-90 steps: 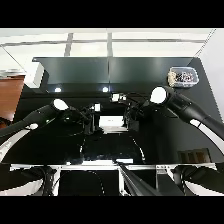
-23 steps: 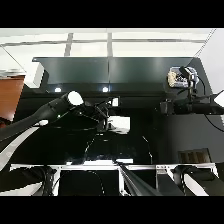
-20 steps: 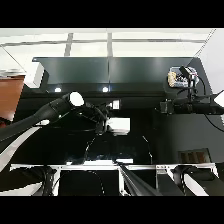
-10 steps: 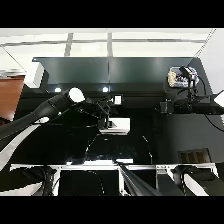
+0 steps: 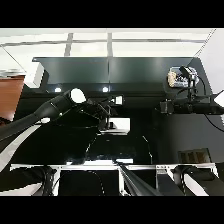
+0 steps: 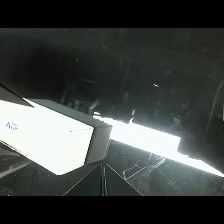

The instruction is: Fold the box and place the chain.

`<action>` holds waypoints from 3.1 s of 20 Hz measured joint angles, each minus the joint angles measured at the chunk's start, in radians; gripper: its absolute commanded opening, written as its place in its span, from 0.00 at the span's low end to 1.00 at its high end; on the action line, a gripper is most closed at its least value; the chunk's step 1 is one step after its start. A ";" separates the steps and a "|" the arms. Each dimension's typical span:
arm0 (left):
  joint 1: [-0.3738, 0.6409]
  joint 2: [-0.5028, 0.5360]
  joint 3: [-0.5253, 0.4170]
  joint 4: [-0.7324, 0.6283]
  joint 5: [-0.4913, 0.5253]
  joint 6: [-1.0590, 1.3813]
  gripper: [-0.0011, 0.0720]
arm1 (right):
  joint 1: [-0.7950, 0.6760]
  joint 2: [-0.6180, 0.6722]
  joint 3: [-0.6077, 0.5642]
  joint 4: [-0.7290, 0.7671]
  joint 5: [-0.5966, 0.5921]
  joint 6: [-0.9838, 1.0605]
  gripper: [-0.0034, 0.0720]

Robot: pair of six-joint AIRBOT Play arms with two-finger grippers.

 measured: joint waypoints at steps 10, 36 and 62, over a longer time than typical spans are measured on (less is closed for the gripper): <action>-0.011 -0.019 0.000 0.011 -0.005 -0.007 0.99 | 0.000 0.000 0.000 0.000 0.000 0.000 0.06; 0.783 0.066 -0.001 0.673 -0.099 -0.961 0.47 | 0.000 0.000 0.000 -0.003 0.013 0.007 0.06; 0.922 -0.169 0.640 0.721 -0.164 -1.194 0.06 | 0.018 0.000 0.000 -0.016 -0.212 0.022 0.06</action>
